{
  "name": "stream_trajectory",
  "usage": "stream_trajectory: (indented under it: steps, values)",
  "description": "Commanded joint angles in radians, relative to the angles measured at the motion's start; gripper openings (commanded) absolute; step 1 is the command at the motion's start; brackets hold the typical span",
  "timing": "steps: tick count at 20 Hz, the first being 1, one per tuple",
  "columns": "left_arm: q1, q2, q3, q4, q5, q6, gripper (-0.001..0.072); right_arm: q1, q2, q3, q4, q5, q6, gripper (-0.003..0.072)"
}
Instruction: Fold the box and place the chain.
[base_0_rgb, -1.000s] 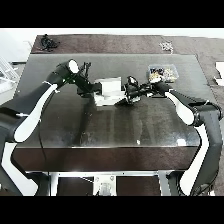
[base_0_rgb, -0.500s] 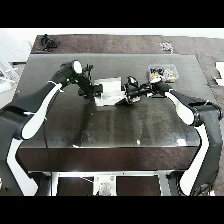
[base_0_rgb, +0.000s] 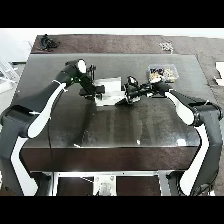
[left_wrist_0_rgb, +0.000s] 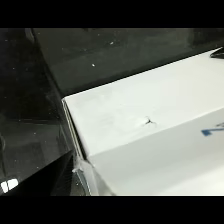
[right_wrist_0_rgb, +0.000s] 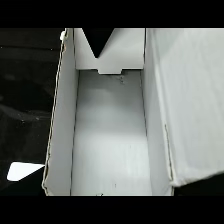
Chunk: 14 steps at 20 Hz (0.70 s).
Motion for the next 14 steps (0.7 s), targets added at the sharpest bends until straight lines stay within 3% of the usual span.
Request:
stream_trajectory:
  steps: [1,6,11,14]
  values:
    - [-0.001,-0.002,0.003,0.019,-0.015,-0.021,0.0406,0.000,0.000,0.000,0.001,0.000,0.000,0.0589]
    - [-0.001,-0.008,0.011,0.035,-0.032,-0.027,0.0405,0.000,0.000,0.000,0.001,0.000,0.000,0.0589]
    - [-0.024,-0.083,0.161,0.102,-0.159,-0.050,0.0405,0.000,0.000,0.000,0.001,0.000,0.000,0.0589]
    - [-0.026,-0.098,0.185,0.115,-0.176,-0.060,0.0403,0.000,0.000,0.000,0.001,0.000,0.000,0.0589]
